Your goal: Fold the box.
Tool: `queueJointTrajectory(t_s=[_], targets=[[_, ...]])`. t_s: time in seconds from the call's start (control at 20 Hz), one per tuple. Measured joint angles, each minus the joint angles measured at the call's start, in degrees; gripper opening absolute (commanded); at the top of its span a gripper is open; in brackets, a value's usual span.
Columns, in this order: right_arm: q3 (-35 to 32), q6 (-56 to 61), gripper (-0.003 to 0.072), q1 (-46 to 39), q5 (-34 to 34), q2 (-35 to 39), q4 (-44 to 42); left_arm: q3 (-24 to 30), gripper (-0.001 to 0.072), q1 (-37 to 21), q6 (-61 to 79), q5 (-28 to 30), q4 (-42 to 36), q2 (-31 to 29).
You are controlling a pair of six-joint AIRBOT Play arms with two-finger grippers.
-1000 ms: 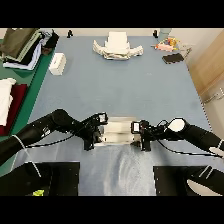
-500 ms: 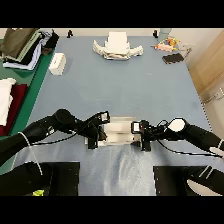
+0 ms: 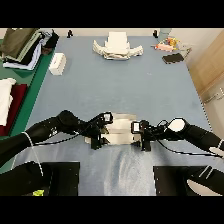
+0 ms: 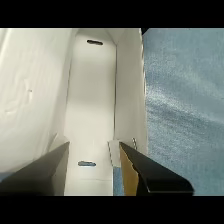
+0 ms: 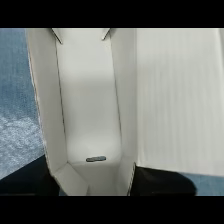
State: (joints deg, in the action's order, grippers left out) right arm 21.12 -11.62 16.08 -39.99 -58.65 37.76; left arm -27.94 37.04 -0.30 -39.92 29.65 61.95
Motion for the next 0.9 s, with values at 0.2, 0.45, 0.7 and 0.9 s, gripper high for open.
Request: queueJointTrajectory(t_s=[0.2, 0.45, 0.7, 0.9], targets=[[0.00, -0.09, 0.0441, 0.00, 0.00, 0.00, 0.02, -0.72, 0.0014, 0.00, -9.75, -0.50, 7.85, -1.03], [0.00, -0.04, 0.0441, 0.00, 0.00, 0.00, 0.02, -4.66, 0.0014, -1.75, -36.50, -8.55, 26.95, -8.35], [0.00, -0.04, 0.0441, 0.00, 0.00, 0.00, 0.02, -6.71, 0.0014, -12.55, -67.28, -16.90, 39.58, -15.91], [0.00, -0.02, 0.0441, 0.00, 0.00, 0.00, 0.00, -5.75, 0.0013, -21.29, -75.54, -21.59, 35.65, -15.19]])
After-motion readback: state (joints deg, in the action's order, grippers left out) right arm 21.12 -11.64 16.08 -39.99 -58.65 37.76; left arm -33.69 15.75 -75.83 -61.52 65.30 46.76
